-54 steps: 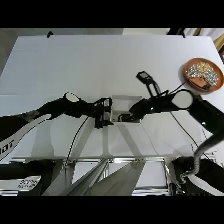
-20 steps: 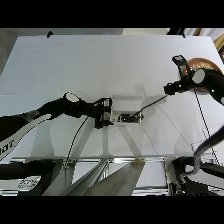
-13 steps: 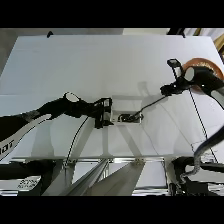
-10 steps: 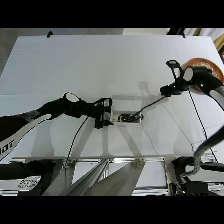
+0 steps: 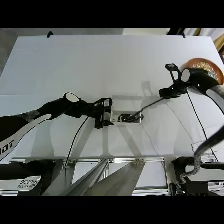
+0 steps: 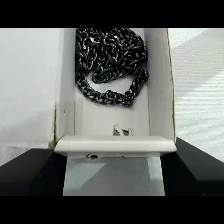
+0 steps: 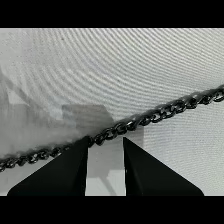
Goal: Fold the box and place the chain.
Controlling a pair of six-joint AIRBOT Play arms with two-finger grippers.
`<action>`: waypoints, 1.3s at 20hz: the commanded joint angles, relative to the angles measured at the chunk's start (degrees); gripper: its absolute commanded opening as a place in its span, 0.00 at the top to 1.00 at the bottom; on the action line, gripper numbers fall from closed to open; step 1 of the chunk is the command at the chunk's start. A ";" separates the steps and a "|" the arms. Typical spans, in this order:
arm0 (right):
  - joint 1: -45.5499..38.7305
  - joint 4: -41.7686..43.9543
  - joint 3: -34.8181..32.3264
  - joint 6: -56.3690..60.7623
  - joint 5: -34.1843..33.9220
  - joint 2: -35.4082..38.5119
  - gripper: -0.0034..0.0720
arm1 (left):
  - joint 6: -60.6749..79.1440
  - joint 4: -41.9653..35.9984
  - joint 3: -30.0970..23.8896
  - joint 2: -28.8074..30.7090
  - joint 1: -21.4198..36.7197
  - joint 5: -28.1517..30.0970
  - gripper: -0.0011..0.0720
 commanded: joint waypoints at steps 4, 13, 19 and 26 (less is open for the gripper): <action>0.04 0.07 -0.02 -0.31 0.28 -0.26 0.94 | 0.00 0.00 0.02 0.04 0.04 0.02 0.79; 0.04 3.45 -0.02 -3.67 3.96 17.09 0.94 | 0.00 0.00 0.02 0.04 0.04 0.02 0.79; 0.04 16.15 -0.02 -11.32 13.05 34.64 0.94 | 0.00 0.00 0.02 0.07 0.04 0.02 0.79; 0.04 36.02 -0.02 -20.35 20.87 48.13 0.94 | 0.00 0.00 0.02 0.07 0.04 0.02 0.79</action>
